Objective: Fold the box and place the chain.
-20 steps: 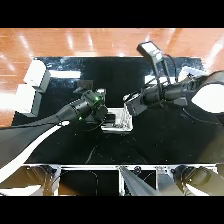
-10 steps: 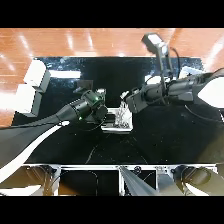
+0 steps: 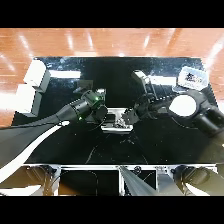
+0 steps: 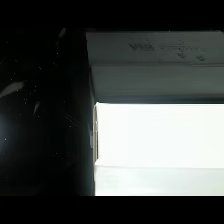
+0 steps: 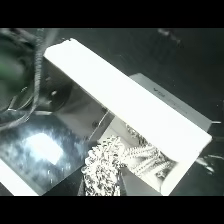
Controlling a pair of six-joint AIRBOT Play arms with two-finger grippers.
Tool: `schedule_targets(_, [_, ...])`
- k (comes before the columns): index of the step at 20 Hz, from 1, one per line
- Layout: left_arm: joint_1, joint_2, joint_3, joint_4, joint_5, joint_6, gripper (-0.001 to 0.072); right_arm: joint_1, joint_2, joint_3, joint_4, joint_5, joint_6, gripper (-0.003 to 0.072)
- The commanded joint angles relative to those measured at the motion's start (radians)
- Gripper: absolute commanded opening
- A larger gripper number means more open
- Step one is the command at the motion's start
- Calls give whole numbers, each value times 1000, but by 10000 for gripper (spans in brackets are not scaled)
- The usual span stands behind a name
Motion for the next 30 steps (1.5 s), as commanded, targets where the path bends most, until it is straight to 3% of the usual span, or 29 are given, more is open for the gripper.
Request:
schedule_targets(1, [0, 0, 1, 1, -1, 0, 21, 1, -57, -18, 43, -90, -23, 27])
schedule_targets(4, [0, 0, 1, 1, -1, 0, 22, 1, -77, -18, 75, -87, -26, 28])
schedule_targets(5, [0, 0, 1, 1, -1, 0, 21, 1, -77, -18, 75, -68, -25, 99])
schedule_targets(6, [0, 0, 1, 0, -1, 0, 21, 1, -77, -18, 74, -52, -25, 375])
schedule_targets(7, [0, 0, 1, 0, -1, 0, 21, 1, -77, -18, 74, -37, -26, 528])
schedule_targets(12, [0, 0, 1, 0, -1, 0, 21, -13, -48, 10, 66, 100, -37, 528])
schedule_targets(20, [1, 0, 10, -3, -1, -4, 22, -209, 272, -9, -119, 402, -1, 527])
schedule_targets(25, [0, 0, 42, -3, -1, -4, 29, -213, 323, -55, -116, 404, 69, 529])
schedule_targets(27, [0, 0, 50, -3, 1, -3, 237, -213, 323, -61, -116, 395, 70, 528])
schedule_targets(28, [0, 0, 51, -3, 1, -3, 302, -213, 323, -61, -116, 394, 69, 528])
schedule_targets(30, [1, 0, 51, -3, 4, -3, 343, -213, 323, -61, -113, 396, 69, 528])
